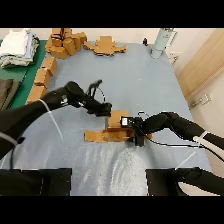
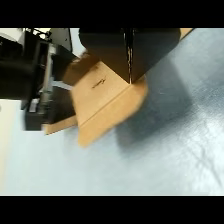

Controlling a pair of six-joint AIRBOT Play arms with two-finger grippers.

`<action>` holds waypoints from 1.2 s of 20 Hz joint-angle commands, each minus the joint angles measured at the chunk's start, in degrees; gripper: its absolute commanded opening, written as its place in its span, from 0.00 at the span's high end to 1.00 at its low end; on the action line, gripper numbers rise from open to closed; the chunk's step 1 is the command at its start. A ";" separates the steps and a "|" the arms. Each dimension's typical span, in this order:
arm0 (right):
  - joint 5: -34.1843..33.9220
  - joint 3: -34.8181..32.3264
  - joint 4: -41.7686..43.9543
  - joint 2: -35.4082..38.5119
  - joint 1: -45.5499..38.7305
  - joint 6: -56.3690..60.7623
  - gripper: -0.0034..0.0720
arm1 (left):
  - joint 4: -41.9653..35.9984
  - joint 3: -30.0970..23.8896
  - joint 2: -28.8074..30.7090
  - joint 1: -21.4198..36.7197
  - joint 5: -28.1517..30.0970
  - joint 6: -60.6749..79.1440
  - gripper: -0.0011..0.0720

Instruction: Fold the box.

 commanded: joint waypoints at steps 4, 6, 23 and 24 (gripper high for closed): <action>0.00 -0.02 0.02 0.00 0.02 0.00 0.28 | 4.72 -6.60 22.58 0.55 -2.32 -0.68 0.97; 0.02 -0.02 0.02 0.00 0.02 0.00 0.28 | 4.76 -13.31 29.88 0.55 -2.25 -0.50 0.97; 0.02 -0.02 0.02 0.00 0.00 0.00 0.28 | -5.22 -35.87 30.23 -6.05 16.06 77.07 0.02; 0.04 -0.02 0.02 0.00 -0.02 -0.02 0.28 | -7.56 -35.65 27.85 -5.99 16.17 79.47 0.02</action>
